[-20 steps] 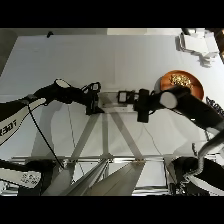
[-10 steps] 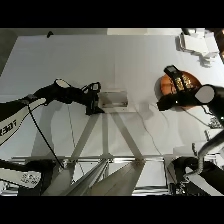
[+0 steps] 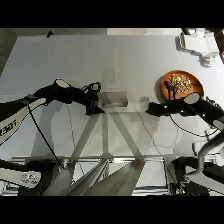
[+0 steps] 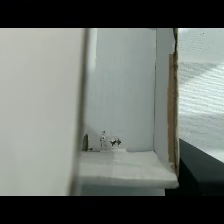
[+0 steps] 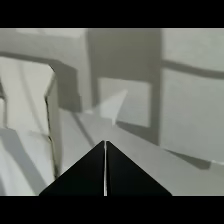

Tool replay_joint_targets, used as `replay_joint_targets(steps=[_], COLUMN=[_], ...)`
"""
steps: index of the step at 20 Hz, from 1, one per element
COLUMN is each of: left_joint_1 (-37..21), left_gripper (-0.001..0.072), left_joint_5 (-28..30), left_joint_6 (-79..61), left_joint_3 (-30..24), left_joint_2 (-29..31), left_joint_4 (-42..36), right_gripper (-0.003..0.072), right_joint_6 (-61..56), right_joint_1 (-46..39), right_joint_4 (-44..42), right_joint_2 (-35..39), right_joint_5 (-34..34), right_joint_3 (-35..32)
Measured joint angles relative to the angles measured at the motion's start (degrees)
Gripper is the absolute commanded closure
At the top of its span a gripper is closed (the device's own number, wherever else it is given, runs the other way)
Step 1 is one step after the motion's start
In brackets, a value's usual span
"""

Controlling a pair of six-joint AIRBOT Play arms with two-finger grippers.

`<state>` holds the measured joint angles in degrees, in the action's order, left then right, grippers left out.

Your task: Fold the box and place the chain.

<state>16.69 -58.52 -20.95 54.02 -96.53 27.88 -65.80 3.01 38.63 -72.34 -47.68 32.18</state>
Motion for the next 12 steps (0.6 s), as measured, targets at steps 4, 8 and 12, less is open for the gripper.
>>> replay_joint_targets(steps=[4, 8, 12], left_joint_1=[0.0, 0.0, 0.0], left_gripper=[0.0523, 0.0523, 0.0523], left_joint_5=[0.0, 0.0, 0.0], left_joint_6=[0.0, 0.0, 0.0], left_joint_3=[0.0, 0.0, 0.0], left_joint_2=[0.0, 0.0, 0.0], left_joint_4=[0.0, 0.0, 0.0], right_gripper=[0.0681, 0.0677, 0.0476], right_joint_6=[9.5, 16.1, 18.6], right_joint_1=[0.0, 0.0, 0.1], right_joint_4=[-15.0, -25.5, -31.0], right_joint_2=[-2.1, -2.7, -2.8], right_joint_5=[-2.4, -7.7, -10.1], right_joint_3=[-0.2, -0.2, -0.2])
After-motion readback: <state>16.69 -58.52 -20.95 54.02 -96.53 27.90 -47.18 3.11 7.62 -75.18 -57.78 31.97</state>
